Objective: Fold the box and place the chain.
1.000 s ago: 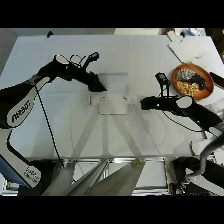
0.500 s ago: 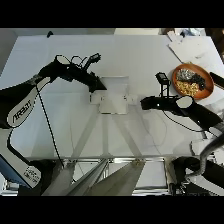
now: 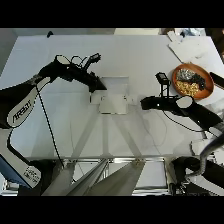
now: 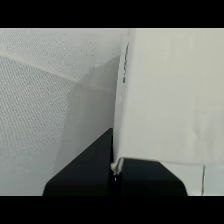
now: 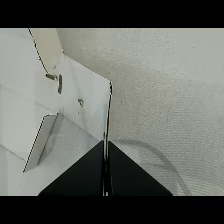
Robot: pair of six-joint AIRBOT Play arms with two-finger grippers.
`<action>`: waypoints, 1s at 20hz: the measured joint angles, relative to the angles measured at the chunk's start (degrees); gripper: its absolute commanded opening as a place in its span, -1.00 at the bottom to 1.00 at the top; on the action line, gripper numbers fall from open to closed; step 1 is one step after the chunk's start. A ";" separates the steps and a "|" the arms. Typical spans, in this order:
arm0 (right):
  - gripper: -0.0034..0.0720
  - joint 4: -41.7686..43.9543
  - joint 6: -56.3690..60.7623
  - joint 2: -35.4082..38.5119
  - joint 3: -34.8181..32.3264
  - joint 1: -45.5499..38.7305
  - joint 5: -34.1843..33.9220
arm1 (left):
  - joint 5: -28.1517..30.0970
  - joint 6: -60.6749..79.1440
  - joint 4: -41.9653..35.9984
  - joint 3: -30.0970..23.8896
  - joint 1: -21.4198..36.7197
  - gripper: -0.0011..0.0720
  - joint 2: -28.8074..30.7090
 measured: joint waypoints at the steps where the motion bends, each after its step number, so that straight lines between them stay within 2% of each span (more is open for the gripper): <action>1: -0.87 0.00 0.00 0.00 0.00 0.00 0.00 | 0.00 0.00 0.00 0.00 0.00 -0.95 0.00; 3: -0.87 0.02 0.02 0.00 0.00 0.00 0.11 | 0.00 0.00 0.00 0.00 0.00 -0.95 0.00; 4: -0.79 0.09 0.02 0.00 0.00 0.00 0.33 | 0.02 0.00 -0.02 0.00 0.00 -0.95 0.00; 6: -0.24 0.35 0.04 0.00 0.00 0.02 1.75 | 0.44 -0.17 -0.04 -0.02 0.00 -0.95 0.00; 7: -0.06 0.59 0.04 0.04 -0.02 0.07 2.21 | 0.57 -0.15 -0.11 0.00 0.00 -0.95 0.00; 13: -0.03 2.82 0.22 2.71 1.57 -0.07 3.34 | -3.19 -0.22 0.17 -0.02 0.00 -0.97 3.08; 15: -0.18 2.95 0.24 5.20 2.23 -0.33 3.87 | -4.31 -1.01 1.05 -0.02 0.07 -0.97 6.95; 20: -0.18 2.95 2.51 15.12 2.84 -5.42 4.17 | -7.67 -6.91 6.58 -0.70 0.02 -0.98 20.15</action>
